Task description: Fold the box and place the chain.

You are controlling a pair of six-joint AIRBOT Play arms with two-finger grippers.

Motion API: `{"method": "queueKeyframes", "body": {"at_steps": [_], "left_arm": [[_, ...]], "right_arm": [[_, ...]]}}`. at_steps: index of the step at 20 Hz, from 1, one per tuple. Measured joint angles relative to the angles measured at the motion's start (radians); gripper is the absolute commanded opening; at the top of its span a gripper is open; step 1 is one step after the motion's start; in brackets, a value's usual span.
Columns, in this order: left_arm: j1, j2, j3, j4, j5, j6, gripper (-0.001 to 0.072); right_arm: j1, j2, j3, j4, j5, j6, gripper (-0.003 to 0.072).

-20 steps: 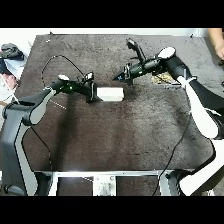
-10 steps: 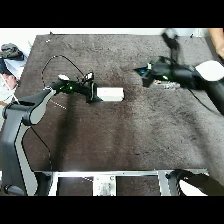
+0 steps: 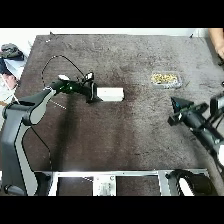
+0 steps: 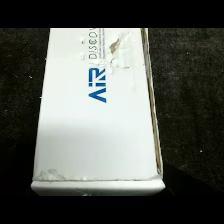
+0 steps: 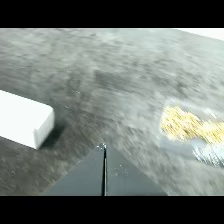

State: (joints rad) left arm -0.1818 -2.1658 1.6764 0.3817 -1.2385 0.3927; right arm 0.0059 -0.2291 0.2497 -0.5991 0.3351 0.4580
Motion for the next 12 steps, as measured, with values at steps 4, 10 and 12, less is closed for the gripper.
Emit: {"method": "queueKeyframes", "body": {"at_steps": [4,10,12], "left_arm": [[0.0,0.0,0.0,0.0,0.0,0.0,0.0515],[0.0,0.0,0.0,0.0,-0.018,0.0,0.0515],[0.0,0.0,0.0,0.001,-0.027,0.0,0.0515]], "right_arm": [[-0.035,0.158,-0.105,0.0,-0.032,0.024,0.001],[-0.047,0.214,-0.14,-0.002,-0.048,0.033,0.001],[-0.048,0.217,-0.142,-0.003,-0.051,0.035,0.001]]}}
